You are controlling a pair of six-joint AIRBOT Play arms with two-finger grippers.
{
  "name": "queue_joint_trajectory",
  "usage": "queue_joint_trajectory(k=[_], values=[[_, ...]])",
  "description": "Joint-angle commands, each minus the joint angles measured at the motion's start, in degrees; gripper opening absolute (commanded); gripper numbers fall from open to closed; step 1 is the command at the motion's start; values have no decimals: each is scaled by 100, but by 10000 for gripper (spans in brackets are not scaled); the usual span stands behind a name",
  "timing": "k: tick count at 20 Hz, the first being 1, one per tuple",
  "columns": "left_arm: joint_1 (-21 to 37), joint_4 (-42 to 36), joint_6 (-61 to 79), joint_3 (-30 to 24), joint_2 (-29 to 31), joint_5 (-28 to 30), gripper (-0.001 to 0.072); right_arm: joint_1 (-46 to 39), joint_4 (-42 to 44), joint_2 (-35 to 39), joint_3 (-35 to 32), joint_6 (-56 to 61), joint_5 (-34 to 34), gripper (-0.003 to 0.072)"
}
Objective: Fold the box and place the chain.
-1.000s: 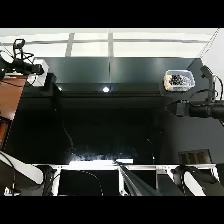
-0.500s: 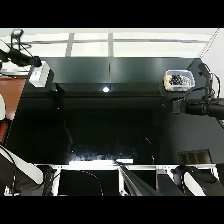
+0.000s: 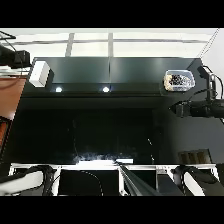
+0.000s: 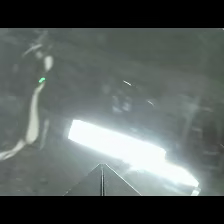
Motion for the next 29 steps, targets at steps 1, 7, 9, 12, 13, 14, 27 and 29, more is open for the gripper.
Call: queue_joint_trajectory(k=[1,7,9,12,13,14,27,29], values=[[-695,-688,481,-2780,2273,1685,28,2,-487,391,-334,197,-1102,9],[-988,-684,774,-5963,4715,2645,31,-2,-1071,737,-1749,199,-3086,14],[-981,-658,774,-6212,5064,2715,31,-2,-1108,737,-1749,197,-3084,16],[-981,-629,774,-6225,5184,2815,31,0,-1016,737,-1749,197,-3051,16],[-981,-629,774,-6225,5182,2804,31,0,-1019,737,-1749,197,-3049,16],[-981,-629,774,-6225,5182,2806,31,0,-1019,737,-1749,197,-3049,16],[-981,-629,774,-6225,5180,2806,31,0,-1019,737,-1749,197,-3049,16],[-981,-629,774,-6225,5180,2806,31,0,-1019,737,-1749,197,-3049,16]])
